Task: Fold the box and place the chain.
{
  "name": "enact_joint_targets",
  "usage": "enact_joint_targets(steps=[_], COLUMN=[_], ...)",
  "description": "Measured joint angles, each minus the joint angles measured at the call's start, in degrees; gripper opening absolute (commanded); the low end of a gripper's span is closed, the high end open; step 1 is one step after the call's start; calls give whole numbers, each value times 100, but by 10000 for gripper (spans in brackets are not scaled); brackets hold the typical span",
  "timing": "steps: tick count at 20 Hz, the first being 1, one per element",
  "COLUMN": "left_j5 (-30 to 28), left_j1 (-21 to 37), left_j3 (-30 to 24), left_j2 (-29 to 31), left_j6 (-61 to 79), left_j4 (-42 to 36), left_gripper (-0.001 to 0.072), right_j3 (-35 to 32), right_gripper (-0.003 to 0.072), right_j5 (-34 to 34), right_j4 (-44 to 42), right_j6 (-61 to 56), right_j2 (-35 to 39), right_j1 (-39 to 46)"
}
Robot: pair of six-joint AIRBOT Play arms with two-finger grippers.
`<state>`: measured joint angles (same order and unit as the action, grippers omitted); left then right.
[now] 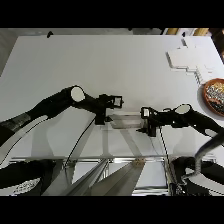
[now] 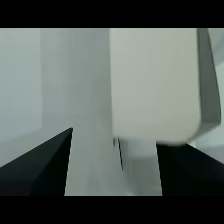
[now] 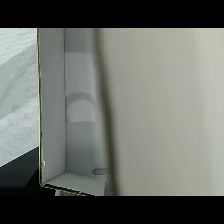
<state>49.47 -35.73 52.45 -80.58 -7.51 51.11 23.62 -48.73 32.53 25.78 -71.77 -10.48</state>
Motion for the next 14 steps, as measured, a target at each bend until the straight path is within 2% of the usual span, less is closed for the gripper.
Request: enact_joint_targets(steps=[1,2,3,5,10,12,14], left_j5=[59,138,254,579,1497,1510,1126], left_j1=[2,2,2,-4,-236,-518,-876], left_j3=[0,0,0,0,0,0,0], left_j2=[122,238,374,651,1137,1193,1198], left_j6=[-341,-667,-1029,-1663,-2439,-2577,-2629], left_j4=[350,664,979,1355,1497,1331,1252], left_gripper=[549,487,343,10,2,7,5], right_j3=[0,0,0,0,0,0,0], right_gripper=[399,399,399,399,399,399,399], right_j5=[0,0,-2,-2,-7,-9,-11], right_j4=[0,0,2,2,2,2,2], right_j6=[0,0,0,0,2,2,2], right_j2=[0,0,0,0,0,0,0], right_j1=[0,0,0,0,0,0,0])
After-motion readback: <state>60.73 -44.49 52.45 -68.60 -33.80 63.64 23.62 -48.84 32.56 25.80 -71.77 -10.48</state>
